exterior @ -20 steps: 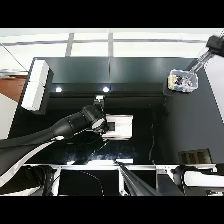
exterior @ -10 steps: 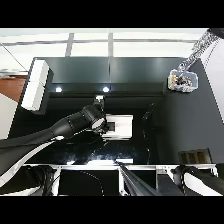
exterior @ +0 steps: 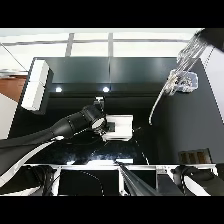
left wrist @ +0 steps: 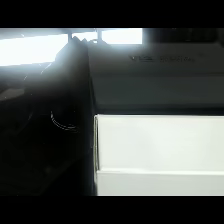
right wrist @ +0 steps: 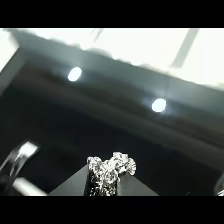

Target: Fold the box and place the chain.

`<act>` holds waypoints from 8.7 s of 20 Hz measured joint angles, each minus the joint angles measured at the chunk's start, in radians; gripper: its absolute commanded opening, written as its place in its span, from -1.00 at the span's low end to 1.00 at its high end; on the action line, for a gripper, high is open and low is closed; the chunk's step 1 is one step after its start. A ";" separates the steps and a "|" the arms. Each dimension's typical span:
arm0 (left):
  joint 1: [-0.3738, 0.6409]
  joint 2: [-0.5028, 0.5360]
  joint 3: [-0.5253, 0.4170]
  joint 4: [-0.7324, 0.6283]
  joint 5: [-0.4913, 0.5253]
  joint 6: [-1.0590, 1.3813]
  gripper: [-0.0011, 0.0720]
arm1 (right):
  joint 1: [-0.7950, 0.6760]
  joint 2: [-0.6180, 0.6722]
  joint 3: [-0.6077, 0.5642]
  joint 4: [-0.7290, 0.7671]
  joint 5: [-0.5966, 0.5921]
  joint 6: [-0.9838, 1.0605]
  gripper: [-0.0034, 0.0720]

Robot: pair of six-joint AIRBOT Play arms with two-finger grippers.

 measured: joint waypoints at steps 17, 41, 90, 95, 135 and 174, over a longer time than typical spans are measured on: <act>0.000 0.000 0.000 -0.003 0.000 0.000 -0.89 | 0.054 0.040 -0.127 0.349 0.113 -0.145 -0.87; 0.000 0.000 0.000 -0.003 0.002 0.000 -0.89 | 0.249 0.005 -0.671 0.443 -0.185 -0.182 -0.86; 0.000 0.000 0.000 0.043 -0.021 0.000 -0.89 | 0.341 -0.061 -1.335 0.329 -0.780 -1.256 0.94; 0.000 0.000 0.000 0.043 -0.021 0.000 -0.89 | 0.344 -0.071 -1.336 0.334 -0.819 -1.261 0.94; 0.000 0.000 0.000 0.043 -0.023 0.000 -0.89 | 0.194 0.149 -0.947 0.366 -0.352 -0.756 -0.84; 0.010 0.000 0.000 0.042 -0.038 0.000 -0.89 | 0.227 -0.065 -1.297 0.373 -0.684 -1.308 0.83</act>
